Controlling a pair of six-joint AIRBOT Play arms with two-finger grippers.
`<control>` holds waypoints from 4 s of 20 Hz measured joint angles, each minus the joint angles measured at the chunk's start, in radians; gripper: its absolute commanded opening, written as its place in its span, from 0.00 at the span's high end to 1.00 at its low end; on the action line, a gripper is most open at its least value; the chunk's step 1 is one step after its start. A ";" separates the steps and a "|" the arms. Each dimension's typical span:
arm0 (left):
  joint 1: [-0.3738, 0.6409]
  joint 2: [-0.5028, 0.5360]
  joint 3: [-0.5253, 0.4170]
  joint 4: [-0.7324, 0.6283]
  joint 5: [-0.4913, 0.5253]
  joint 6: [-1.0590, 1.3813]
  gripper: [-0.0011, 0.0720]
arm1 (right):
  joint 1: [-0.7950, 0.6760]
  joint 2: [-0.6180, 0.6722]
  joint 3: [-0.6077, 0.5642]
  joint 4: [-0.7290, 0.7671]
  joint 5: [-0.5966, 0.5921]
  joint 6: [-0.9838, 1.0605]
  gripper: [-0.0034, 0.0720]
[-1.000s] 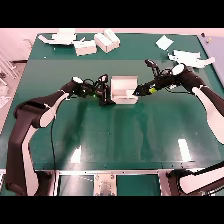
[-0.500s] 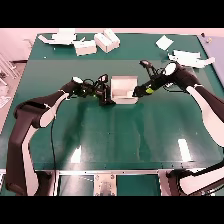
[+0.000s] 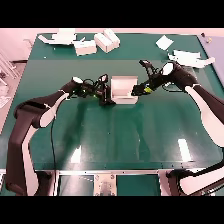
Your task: Fold the box and place the chain.
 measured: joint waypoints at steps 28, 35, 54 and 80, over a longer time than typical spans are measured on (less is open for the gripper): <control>-0.001 -0.001 0.000 -0.005 -0.010 0.001 0.51 | 0.146 -0.158 0.251 -0.378 0.292 0.422 0.39; 0.000 -0.001 0.000 -0.006 -0.013 0.000 0.51 | 0.161 -0.176 0.261 -0.379 0.265 0.472 0.45; 0.001 -0.001 0.000 -0.010 -0.016 0.007 0.51 | 0.164 -0.186 0.266 -0.353 0.261 0.507 0.53; -0.001 -0.001 -0.001 -0.012 -0.014 0.001 0.51 | -0.109 0.011 0.433 -0.643 0.290 0.359 0.26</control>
